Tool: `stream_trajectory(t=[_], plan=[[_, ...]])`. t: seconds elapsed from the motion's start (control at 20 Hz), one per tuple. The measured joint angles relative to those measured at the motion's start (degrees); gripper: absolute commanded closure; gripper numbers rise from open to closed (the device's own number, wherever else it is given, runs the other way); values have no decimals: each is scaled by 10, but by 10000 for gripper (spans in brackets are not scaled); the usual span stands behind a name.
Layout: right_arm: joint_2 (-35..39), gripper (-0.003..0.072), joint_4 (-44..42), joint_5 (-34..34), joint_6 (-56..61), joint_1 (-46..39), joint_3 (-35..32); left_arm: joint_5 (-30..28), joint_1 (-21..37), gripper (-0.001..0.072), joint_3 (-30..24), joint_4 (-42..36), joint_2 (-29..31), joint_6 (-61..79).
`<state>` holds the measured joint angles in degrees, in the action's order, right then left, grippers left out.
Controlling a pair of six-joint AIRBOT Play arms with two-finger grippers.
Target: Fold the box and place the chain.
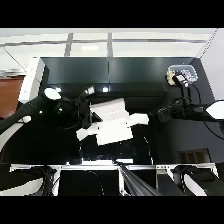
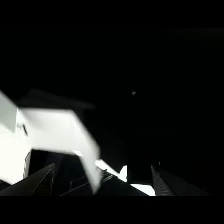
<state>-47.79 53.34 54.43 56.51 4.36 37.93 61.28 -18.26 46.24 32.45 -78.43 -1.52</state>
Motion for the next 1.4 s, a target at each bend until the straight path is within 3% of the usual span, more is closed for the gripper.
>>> stream_trajectory(t=[0.2, 0.3, 0.7, 0.95, 1.4], plan=[[-1, 3, 5, -3, -85, 16, -5, -99, -32, 683, -18, -2, 6, 78], [-2, 3, 16, -5, -135, 38, -14, -114, -39, 683, -8, 7, -12, 95], [-23, 3, 36, -79, -277, 146, -63, -81, -46, 683, 49, 64, -87, 112], [-73, 3, 37, -132, -351, 219, -78, -75, -46, 683, 54, 70, -97, 112], [-142, 3, 34, -164, -422, 313, -82, -74, -46, 683, 55, 73, -99, 112]])
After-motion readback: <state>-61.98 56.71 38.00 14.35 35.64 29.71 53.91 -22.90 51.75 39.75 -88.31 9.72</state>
